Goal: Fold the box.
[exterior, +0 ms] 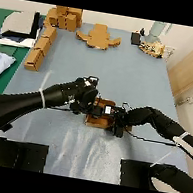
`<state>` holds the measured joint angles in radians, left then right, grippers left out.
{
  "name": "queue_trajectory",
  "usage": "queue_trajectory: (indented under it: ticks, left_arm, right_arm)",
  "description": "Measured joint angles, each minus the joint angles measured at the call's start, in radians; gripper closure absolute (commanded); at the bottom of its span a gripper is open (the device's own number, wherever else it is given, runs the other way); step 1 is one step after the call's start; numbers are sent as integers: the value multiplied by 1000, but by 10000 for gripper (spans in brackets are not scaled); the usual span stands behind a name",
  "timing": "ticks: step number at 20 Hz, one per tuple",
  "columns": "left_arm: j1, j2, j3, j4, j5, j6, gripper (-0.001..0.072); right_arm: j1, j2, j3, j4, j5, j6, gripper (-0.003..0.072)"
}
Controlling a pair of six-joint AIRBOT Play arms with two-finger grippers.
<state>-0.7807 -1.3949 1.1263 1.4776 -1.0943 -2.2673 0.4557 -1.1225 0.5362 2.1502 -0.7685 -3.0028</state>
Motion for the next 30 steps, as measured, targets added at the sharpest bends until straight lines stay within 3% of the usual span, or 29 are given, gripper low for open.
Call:
queue_trajectory:
  ticks: [4, 8, 21, 22, 23, 24, 28, 29, 30]
  left_arm:
    - [-8, -59, 19, 0, -26, 0, 105]
    - [-10, -97, 24, -3, 19, 0, 106]
    - [-24, -125, 24, 2, 54, 5, 135]
    - [-27, -126, 25, 4, 52, 5, 255]
    - [-31, -126, 24, 10, 48, 5, 455]
    - [-32, -126, 25, 13, 47, 8, 494]
    - [-39, -126, 24, 23, 45, 24, 497]
    - [-43, -126, 25, 25, 45, 26, 525]
    - [-46, -126, 24, 25, 45, 27, 675]
  right_arm:
    - [0, 0, 0, 0, 0, 0, 187]
    - [0, 0, 0, 0, 0, 0, 188]
    - [0, 0, 0, 0, 0, 0, 188]
    - [0, 0, 0, 0, 0, 0, 187]
    - [0, 0, 0, 0, 0, 0, 188]
    - [0, 0, 0, 0, 0, 0, 188]
    - [0, 0, 0, 0, 0, 0, 188]
    - [0, 0, 0, 0, 0, 0, 188]
    - [0, 0, 0, 0, 0, 0, 188]
